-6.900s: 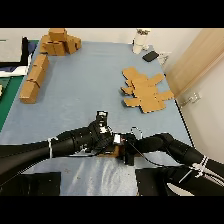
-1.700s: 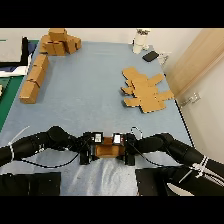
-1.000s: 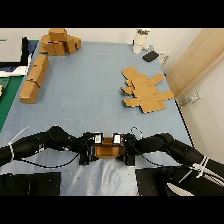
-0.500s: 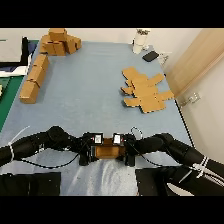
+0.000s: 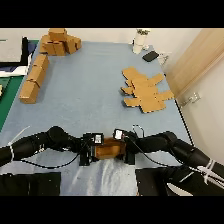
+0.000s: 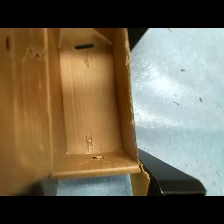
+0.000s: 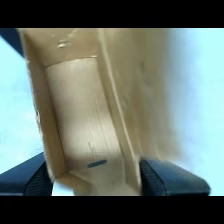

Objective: Fold the box.

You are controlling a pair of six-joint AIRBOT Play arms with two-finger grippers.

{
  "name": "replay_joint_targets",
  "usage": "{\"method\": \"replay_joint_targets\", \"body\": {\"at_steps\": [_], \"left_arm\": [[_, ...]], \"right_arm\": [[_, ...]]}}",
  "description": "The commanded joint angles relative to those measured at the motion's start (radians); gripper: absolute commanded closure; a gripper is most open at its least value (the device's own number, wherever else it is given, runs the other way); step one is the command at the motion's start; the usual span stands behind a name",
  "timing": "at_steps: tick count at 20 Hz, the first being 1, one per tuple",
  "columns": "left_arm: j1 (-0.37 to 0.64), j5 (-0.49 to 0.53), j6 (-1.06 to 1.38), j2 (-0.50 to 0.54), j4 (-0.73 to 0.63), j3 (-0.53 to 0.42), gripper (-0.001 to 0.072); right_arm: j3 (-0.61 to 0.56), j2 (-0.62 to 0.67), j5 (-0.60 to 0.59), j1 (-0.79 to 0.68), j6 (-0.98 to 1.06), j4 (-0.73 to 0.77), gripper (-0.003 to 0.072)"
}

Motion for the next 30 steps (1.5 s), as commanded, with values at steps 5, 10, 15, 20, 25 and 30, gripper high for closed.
{"method": "replay_joint_targets", "body": {"at_steps": [5, 10, 15, 20, 25, 30], "left_arm": [[0.0, -0.001, 0.002, 0.0, 0.005, 0.0, 0.0177], [0.0, -0.001, 0.002, 0.0, 0.005, 0.001, 0.0178], [0.0, -0.002, 0.002, 0.0, 0.005, 0.0, 0.0177], [0.008, 0.097, 0.002, 0.006, 0.032, 0.004, 0.0178], [0.065, 0.119, 0.002, 0.077, 0.077, 0.001, 0.0178], [0.121, 0.025, 0.009, 0.134, 0.095, -0.039, 0.0178]], "right_arm": [[0.026, 0.239, -0.332, -0.013, 0.383, -0.292, -0.0024], [0.026, 0.29, -0.431, -0.011, 0.481, -0.087, -0.0024], [0.059, 0.294, -0.409, -0.009, 0.549, 0.012, -0.0022], [0.071, 0.294, -0.409, -0.009, 0.58, 0.049, -0.0023], [0.071, 0.294, -0.406, -0.009, 0.685, 0.049, -0.0023], [0.071, 0.294, -0.312, -0.009, 0.686, 0.05, -0.0023]]}}
